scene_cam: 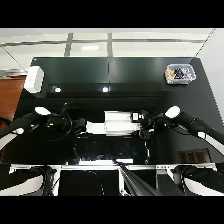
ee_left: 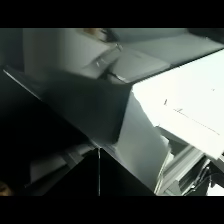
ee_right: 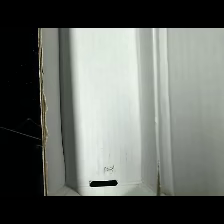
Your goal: Fold the box and place the chain.
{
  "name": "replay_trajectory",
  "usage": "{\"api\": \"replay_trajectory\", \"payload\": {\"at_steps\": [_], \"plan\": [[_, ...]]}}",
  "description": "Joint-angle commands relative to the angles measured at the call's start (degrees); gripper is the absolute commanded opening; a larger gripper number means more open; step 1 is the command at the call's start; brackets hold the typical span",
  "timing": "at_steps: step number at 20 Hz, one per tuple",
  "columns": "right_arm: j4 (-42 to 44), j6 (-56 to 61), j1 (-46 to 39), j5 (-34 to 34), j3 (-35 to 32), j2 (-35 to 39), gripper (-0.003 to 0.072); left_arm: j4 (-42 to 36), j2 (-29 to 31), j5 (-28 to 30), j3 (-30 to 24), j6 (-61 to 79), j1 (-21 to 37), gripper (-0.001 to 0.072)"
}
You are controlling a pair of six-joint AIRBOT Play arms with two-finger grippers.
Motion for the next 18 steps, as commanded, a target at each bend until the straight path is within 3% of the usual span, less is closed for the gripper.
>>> {"api": "replay_trajectory", "payload": {"at_steps": [1,7,8,10,12,13,14,18], "plan": [[0.0,0.0,0.0,0.0,0.0,0.0,0.0204,-4.8,-1.8,1.7,1.2,4.0,-4.9,0.0028],[0.0,0.0,0.0,0.0,0.0,0.0,0.0204,-5.7,-1.8,-1.0,2.9,6.1,-5.0,0.0035],[0.0,0.0,0.0,0.0,0.0,0.0,0.0204,-6.1,-1.8,-1.9,3.5,6.9,-4.9,0.0131],[0.0,0.0,0.0,0.0,0.0,0.0,0.0204,-7.8,-1.7,-2.1,4.5,6.9,-4.9,0.0473],[0.0,0.0,0.0,0.0,0.0,0.0,0.0204,-8.0,-1.8,-2.2,5.8,6.9,-4.9,0.0570],[0.0,0.0,0.0,0.0,0.0,0.0,0.0204,-8.0,-1.8,-2.5,6.4,6.9,-4.9,0.0664],[0.0,0.0,0.0,0.0,0.0,0.0,0.0204,-7.9,-1.8,-3.1,6.9,7.0,-4.9,0.0718],[0.0,0.0,0.0,0.0,0.0,0.0,0.0204,-7.8,-1.8,-5.4,7.8,6.9,-5.4,0.0712]]}}
